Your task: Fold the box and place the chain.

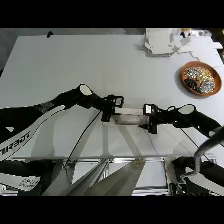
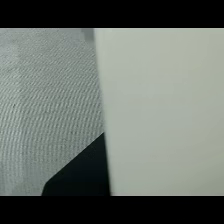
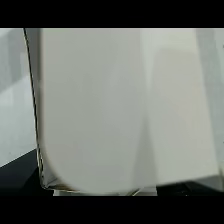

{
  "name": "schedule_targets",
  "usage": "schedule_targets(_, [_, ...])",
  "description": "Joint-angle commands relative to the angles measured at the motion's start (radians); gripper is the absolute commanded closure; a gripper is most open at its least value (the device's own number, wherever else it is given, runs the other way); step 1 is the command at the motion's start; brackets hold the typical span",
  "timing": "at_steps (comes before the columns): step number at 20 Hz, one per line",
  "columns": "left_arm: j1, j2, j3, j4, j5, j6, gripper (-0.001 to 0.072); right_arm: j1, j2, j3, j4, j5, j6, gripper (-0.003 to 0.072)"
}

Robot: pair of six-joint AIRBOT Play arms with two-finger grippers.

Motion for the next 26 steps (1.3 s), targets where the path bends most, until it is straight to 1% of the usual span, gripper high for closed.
schedule_targets(1, [0.000, 0.000, 0.000, 0.000, 0.000, 0.000, 0.0696, -0.017, -0.003, 0.000, 0.005, 0.017, -0.008, 0.0138])
schedule_targets(4, [0.000, 0.000, 0.000, 0.000, 0.000, 0.000, 0.0696, -0.017, -0.003, 0.000, 0.005, 0.014, -0.009, 0.0139])
schedule_targets(8, [0.000, 0.000, 0.000, 0.000, 0.000, 0.000, 0.0696, -0.017, -0.003, 0.000, 0.005, 0.014, -0.009, 0.0178])
schedule_targets(10, [0.000, 0.000, 0.000, 0.000, 0.000, 0.000, 0.0696, -0.017, -0.003, 0.000, 0.004, 0.014, -0.009, 0.0236])
schedule_targets(17, [0.000, 0.000, 0.000, 0.000, 0.000, 0.000, 0.0696, -0.017, -0.022, 0.000, 0.004, 0.014, -0.008, 0.0216])
schedule_targets(26, [0.000, 0.000, 0.000, 0.000, 0.000, 0.000, 0.0696, -0.017, -0.022, 0.000, 0.005, 0.013, -0.008, 0.0213])
